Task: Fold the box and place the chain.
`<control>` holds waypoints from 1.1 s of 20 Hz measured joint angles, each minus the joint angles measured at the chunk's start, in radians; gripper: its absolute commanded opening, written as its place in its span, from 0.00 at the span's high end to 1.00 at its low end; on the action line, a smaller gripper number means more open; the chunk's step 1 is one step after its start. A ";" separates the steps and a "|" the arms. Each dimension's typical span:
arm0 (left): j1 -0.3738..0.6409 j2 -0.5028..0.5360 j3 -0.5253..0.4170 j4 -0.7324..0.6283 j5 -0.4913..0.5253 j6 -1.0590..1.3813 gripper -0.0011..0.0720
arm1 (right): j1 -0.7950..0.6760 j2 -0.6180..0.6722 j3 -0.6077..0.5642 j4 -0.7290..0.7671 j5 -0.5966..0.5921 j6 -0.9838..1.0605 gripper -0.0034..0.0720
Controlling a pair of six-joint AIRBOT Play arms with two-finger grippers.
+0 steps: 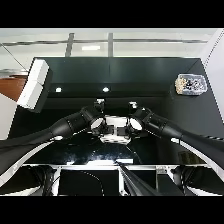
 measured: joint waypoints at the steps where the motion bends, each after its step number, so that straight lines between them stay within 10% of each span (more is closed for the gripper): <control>1: 0.000 0.000 0.000 0.000 0.001 0.000 0.95 | 0.000 -0.003 0.000 0.000 0.000 0.000 0.74; 7: 0.000 0.000 0.000 0.000 0.005 0.000 0.95 | 0.000 -0.011 0.001 0.000 -0.001 0.008 0.90; 22: 0.000 0.000 0.000 0.000 0.011 0.001 0.95 | -0.002 -0.012 0.003 0.001 -0.020 0.023 0.76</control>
